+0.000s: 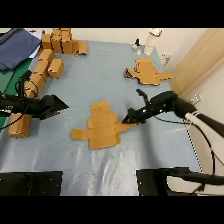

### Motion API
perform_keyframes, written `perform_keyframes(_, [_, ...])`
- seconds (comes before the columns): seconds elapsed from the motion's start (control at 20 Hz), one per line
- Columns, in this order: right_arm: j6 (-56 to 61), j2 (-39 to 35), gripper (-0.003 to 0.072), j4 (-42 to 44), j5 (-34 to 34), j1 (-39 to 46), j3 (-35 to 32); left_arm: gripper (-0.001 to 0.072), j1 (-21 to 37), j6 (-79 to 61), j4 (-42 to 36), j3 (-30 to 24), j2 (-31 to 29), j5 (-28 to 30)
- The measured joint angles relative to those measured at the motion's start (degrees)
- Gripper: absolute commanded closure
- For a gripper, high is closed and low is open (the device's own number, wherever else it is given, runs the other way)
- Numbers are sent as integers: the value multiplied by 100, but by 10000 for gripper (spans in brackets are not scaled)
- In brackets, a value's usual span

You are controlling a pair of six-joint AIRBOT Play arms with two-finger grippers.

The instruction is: Fold the box.

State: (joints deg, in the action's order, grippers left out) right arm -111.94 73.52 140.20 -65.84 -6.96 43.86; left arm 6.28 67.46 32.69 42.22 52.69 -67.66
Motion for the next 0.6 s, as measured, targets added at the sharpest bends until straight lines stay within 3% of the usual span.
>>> perform_keyframes(0.35, [977,-1357,685,293,2253,-2273,-1434,14,330,-682,-52,4,807,-407])
perform_keyframes(0.6, [1062,-1668,684,-66,3377,-3346,-1862,14,361,-951,-48,-76,1384,-573])
